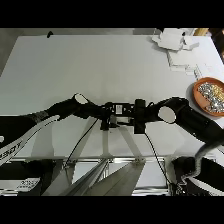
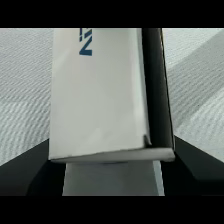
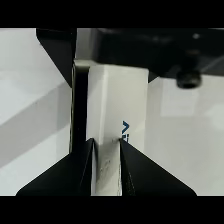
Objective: Fold the box and place the chain.
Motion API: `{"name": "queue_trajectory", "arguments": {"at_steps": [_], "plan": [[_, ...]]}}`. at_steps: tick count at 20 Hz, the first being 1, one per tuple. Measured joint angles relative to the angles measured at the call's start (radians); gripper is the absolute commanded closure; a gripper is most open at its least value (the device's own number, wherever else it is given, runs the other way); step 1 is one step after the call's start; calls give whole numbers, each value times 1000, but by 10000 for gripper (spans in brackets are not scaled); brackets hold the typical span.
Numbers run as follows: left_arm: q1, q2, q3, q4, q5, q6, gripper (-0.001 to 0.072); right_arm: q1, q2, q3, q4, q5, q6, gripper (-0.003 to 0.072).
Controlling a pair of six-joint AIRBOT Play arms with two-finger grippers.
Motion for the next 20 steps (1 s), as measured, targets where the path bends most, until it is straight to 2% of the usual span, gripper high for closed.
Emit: {"name": "queue_trajectory", "arguments": {"at_steps": [2,3,7,9,14,16,17,19,20], "plan": [[0,0,0,0,0,0,277,0,-6,-8,2,-7,0,523],[0,0,0,0,0,0,277,0,-8,-14,4,-8,0,492],[0,0,0,0,0,1,277,0,-11,-32,24,-11,0,461],[0,0,0,1,-1,2,277,0,-11,-36,42,-6,-1,336],[0,0,0,5,-7,5,277,0,23,-39,67,-1,-2,337],[0,0,0,4,-6,4,277,0,58,-39,73,0,-2,351],[0,0,0,3,-6,2,277,0,73,-39,75,0,-3,394],[0,0,0,3,-6,2,277,0,91,-39,77,5,-3,640],[0,0,0,3,-6,2,277,0,94,-39,76,11,-3,648]]}}
